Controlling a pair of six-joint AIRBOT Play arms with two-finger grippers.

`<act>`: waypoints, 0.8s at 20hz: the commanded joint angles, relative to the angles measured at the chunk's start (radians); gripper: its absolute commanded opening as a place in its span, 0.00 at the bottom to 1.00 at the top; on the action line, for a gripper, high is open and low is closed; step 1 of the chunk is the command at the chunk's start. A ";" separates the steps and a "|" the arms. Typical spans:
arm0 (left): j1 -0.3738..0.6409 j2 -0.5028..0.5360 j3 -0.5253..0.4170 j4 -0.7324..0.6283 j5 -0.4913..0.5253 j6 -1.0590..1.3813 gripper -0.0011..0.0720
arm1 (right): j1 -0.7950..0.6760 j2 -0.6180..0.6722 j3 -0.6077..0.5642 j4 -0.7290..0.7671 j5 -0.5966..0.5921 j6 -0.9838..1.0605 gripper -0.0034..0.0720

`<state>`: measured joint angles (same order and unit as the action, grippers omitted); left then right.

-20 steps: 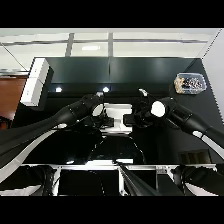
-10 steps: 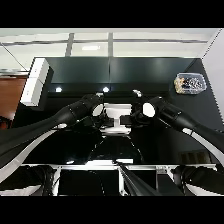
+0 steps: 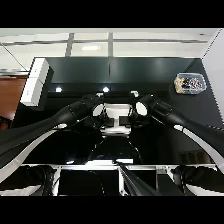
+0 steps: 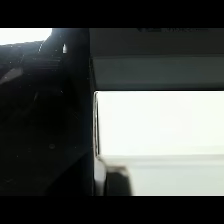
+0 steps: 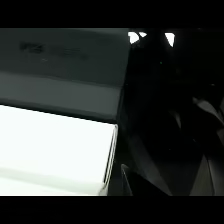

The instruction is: Fold the box and place the chain.

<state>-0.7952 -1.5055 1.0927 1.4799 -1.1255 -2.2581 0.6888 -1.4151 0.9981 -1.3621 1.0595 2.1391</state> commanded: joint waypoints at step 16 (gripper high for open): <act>0.000 0.000 0.000 0.000 -0.001 0.000 0.05 | 0.024 -0.028 0.010 -0.026 0.010 0.091 0.06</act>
<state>-0.7959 -1.5051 1.0931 1.4761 -1.1255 -2.2601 0.7086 -1.4425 1.0080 -1.3952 1.0798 2.2265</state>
